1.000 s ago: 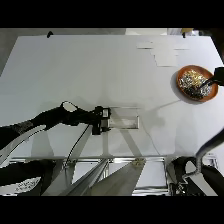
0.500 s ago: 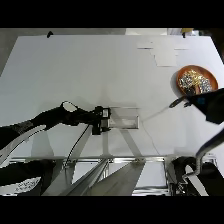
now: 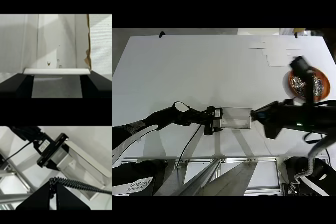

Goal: Fold the box and place the chain.

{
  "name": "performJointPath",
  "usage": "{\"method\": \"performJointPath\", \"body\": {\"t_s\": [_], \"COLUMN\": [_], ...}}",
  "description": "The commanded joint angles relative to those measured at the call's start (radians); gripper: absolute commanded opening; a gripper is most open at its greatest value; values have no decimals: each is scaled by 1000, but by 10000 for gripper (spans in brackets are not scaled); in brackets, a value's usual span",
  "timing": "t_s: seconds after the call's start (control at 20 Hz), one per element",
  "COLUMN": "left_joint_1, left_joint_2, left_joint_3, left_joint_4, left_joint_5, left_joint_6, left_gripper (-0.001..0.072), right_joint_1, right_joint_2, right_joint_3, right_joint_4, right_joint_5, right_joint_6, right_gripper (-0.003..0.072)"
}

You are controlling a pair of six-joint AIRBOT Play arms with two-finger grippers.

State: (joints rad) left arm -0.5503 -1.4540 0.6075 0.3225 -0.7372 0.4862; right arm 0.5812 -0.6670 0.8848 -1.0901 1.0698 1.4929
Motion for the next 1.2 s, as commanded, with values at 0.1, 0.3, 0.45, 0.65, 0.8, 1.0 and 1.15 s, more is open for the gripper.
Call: {"method": "performJointPath", "body": {"t_s": [0.1,0.3,0.45,0.65,0.8,1.0,1.15], "left_joint_1": [0,0,0,0,0,0,0], "left_joint_2": [1,1,1,1,1,1,1], "left_joint_3": [0,0,0,0,0,0,0], "left_joint_4": [0,0,0,0,0,0,0], "left_joint_5": [0,0,0,0,0,0,0], "left_joint_6": [0,0,0,0,0,0,0], "left_gripper": [136,136,136,136,136,136,136], "right_joint_1": [132,137,137,137,135,103,-13], "right_joint_2": [-224,-335,-388,-447,-427,-314,-240], "right_joint_3": [-17,-17,-23,-26,-24,25,37], "right_joint_4": [-62,-62,-65,-77,-86,-215,-390], "right_joint_5": [-126,-130,-155,-143,-138,-36,128], "right_joint_6": [-6,-10,-9,-9,-10,-10,-101], "right_gripper": [20,20,20,55,284,280,153]}}
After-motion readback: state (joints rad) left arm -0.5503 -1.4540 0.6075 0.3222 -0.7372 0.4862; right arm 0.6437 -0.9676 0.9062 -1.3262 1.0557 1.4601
